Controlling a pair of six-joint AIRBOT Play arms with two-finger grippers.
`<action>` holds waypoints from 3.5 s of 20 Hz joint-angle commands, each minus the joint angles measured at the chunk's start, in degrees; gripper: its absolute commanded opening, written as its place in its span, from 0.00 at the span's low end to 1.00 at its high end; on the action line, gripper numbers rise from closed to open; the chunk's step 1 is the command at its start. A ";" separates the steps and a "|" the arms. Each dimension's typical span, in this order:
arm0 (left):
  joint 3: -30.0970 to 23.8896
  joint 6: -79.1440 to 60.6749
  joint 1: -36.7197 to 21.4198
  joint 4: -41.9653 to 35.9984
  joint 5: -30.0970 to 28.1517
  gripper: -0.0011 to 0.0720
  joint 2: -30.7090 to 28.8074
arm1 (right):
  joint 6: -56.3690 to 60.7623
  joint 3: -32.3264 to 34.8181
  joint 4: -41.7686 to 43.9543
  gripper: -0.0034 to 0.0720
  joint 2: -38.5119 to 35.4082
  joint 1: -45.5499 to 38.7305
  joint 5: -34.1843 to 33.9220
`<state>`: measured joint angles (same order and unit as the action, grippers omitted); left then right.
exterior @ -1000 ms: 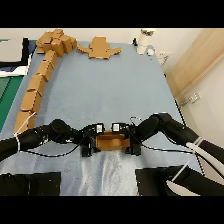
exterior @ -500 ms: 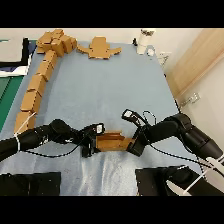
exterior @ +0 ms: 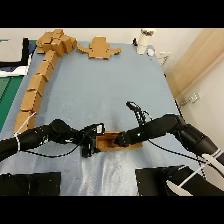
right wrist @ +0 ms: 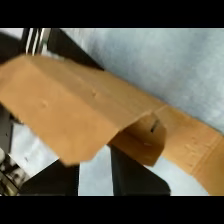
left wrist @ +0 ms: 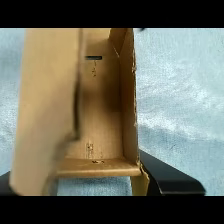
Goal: Fold the box.
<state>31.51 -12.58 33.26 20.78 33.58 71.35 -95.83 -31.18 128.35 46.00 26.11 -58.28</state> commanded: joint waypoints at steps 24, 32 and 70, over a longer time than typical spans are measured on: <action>-0.02 0.02 -0.02 0.00 -0.02 0.69 0.02 | -4.98 -14.23 -2.05 0.13 25.42 0.24 4.79; -0.02 0.00 -0.02 0.00 -0.02 0.69 0.02 | -5.64 -17.29 -18.62 0.05 4.13 -0.37 -4.46; -0.02 0.02 -0.02 0.00 -0.02 0.69 0.02 | -63.30 5.66 -10.40 0.26 2.45 7.74 13.35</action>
<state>31.51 -12.56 33.23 20.82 33.56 71.35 -156.59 -25.54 115.02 47.31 33.26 -46.17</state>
